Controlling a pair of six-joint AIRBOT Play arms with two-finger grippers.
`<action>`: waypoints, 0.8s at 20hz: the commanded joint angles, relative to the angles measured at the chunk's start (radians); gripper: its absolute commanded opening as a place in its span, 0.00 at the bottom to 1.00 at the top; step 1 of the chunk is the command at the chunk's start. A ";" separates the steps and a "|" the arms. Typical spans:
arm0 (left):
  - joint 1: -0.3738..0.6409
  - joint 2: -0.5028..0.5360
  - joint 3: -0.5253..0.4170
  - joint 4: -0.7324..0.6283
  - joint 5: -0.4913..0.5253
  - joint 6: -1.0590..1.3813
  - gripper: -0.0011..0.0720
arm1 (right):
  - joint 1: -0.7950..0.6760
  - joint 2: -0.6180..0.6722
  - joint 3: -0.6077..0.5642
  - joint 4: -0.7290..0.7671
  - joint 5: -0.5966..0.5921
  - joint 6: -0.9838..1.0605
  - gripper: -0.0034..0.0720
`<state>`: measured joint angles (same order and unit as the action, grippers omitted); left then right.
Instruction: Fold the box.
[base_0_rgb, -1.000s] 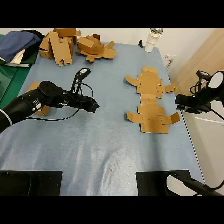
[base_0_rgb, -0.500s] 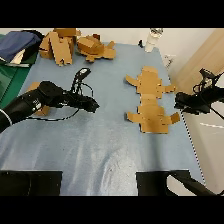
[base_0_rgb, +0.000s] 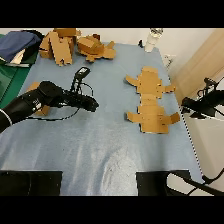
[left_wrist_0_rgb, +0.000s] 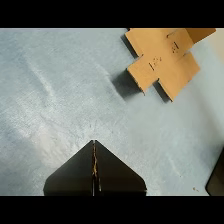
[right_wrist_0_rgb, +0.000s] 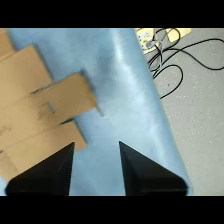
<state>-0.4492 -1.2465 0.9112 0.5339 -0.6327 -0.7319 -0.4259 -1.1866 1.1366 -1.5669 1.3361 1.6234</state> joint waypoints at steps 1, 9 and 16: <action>0.000 0.000 0.001 0.000 0.019 0.002 0.03 | -0.107 -0.061 0.000 0.043 -0.074 -0.097 0.72; 0.000 0.000 0.001 0.000 0.059 0.002 0.03 | -0.111 -0.172 0.000 0.220 -0.097 -0.237 0.72; 0.000 0.000 0.002 -0.008 0.090 -0.005 0.03 | -0.108 -0.319 0.000 0.347 -0.147 -0.271 0.70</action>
<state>-0.4492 -1.2465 0.9119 0.5316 -0.5507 -0.7300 -0.5339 -1.4509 1.1366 -1.2915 1.2106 1.3693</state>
